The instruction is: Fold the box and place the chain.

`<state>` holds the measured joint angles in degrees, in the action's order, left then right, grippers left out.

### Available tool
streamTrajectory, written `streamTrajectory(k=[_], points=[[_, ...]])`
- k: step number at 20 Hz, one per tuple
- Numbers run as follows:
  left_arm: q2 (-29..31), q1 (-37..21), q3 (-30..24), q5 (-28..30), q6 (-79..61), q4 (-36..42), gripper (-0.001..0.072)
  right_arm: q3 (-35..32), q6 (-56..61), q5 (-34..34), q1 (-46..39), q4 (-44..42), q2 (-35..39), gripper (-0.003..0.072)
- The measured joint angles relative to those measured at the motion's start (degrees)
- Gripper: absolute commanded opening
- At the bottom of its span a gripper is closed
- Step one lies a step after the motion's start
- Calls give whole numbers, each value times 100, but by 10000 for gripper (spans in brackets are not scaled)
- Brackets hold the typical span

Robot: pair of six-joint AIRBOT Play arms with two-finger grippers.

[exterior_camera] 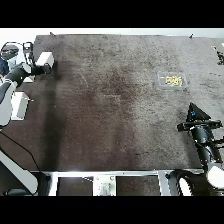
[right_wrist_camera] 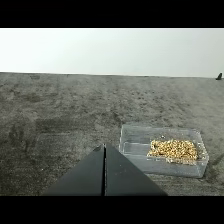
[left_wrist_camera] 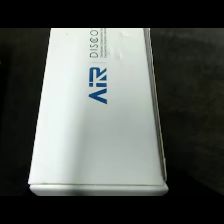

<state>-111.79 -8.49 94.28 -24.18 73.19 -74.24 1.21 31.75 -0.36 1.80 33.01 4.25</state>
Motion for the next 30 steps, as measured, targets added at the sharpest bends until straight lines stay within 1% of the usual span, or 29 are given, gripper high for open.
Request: streamTrajectory(k=[6,7,8,9,13,16,19,22,23,24,25,28,30], points=[[-15,-162,-205,199,-15,-17,11,0,0,0,0,0,0,10],[-39,-166,-214,240,-20,-17,72,0,0,0,0,0,0,9],[-55,-175,-223,271,-26,-17,414,0,0,0,0,0,0,10],[-66,-186,-227,280,-35,-17,645,0,0,0,0,0,0,10],[-57,-192,-223,267,-72,-15,650,0,0,2,0,2,0,10],[24,-197,-122,142,-72,-17,651,0,0,0,0,0,0,10],[269,-208,52,20,-85,-33,650,0,0,0,0,2,0,10],[706,-208,245,-79,-131,-57,648,0,0,0,0,2,0,10],[885,-205,297,-81,-138,-57,540,0,0,0,0,0,0,10],[1088,-208,339,-109,-144,-57,168,0,0,0,0,0,0,10],[1292,-208,367,-140,-162,-59,9,0,0,0,0,2,0,10],[1950,-208,409,-184,-472,90,6,0,0,0,0,2,0,10],[2385,-205,319,-203,-1029,525,5,0,-2,0,0,2,0,10]])
